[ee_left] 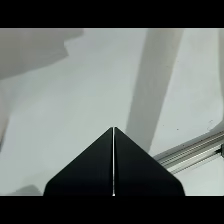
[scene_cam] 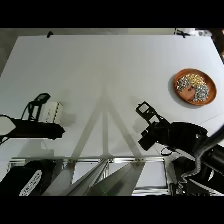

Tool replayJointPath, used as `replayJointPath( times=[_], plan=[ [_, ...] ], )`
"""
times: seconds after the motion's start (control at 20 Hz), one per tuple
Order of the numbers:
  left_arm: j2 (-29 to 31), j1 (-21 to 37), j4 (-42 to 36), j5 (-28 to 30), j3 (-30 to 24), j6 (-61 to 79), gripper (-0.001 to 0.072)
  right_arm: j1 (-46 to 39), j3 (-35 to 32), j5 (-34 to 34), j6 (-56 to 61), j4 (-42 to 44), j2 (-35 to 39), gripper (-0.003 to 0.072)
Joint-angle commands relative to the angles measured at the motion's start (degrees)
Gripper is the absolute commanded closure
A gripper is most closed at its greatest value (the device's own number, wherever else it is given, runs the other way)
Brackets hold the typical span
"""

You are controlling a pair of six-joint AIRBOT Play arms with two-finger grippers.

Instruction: Fold the box and place the chain.

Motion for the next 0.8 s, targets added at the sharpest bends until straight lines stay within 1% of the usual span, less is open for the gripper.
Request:
replayJointPath(
  times=[0.0,0.1,0.2,0.25,0.5,0.75],
  plan=[
    [-1.0,-11.5,3.0,7.0,-1.2,-2.7,0.0706,0.0,0.0,3.5,0.0,0.7,0.0,0.0420],
    [-1.6,-15.5,3.5,7.5,-1.2,-2.4,0.0705,0.0,0.0,3.1,0.0,1.4,0.0,0.0420],
    [-2.1,-18.0,4.5,7.5,-1.2,-2.4,0.0705,0.0,0.0,3.0,0.0,1.5,0.0,0.0420],
    [-2.2,-18.6,4.5,7.5,-1.2,-2.4,0.0692,0.0,0.0,3.0,0.0,1.5,0.0,0.0420],
    [-2.3,-18.9,4.0,6.6,-1.2,-2.5,0.0694,0.0,0.0,2.6,0.0,3.2,0.0,0.0419],
    [-2.3,-18.9,4.0,6.6,-1.2,-2.5,0.0694,0.0,0.0,2.3,0.0,8.8,0.0,0.0419]
  ],
)
